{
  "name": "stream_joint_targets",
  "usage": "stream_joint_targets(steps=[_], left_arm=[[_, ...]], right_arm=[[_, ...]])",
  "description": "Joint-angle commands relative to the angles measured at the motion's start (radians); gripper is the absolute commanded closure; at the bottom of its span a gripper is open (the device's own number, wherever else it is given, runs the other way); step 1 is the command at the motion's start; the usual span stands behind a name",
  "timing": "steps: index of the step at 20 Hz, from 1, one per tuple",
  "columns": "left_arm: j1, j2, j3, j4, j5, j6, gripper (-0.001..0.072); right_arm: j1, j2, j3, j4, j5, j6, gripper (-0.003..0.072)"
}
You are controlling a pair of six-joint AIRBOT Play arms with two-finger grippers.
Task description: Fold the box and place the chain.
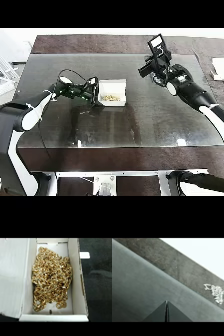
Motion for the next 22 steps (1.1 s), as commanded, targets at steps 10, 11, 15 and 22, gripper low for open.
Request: stream_joint_targets(steps=[10,11,15,22], left_arm=[[0.0,0.001,0.001,0.0,-0.001,0.0,0.0223],[0.0,0.001,0.001,0.0,-0.001,0.0,0.0223],[0.0,0.001,0.001,0.0,0.0,0.0,0.0223],[0.0,0.001,0.001,0.0,0.0,0.0,0.0223]], right_arm=[[-0.002,-0.063,0.034,-0.025,-0.084,0.183,0.0533],[-0.006,-0.062,0.057,-0.025,-0.065,0.106,0.0531],[-0.027,-0.061,0.191,-0.025,0.012,-0.026,0.0529],[-0.032,-0.056,0.258,-0.025,0.302,-0.502,0.0446]])
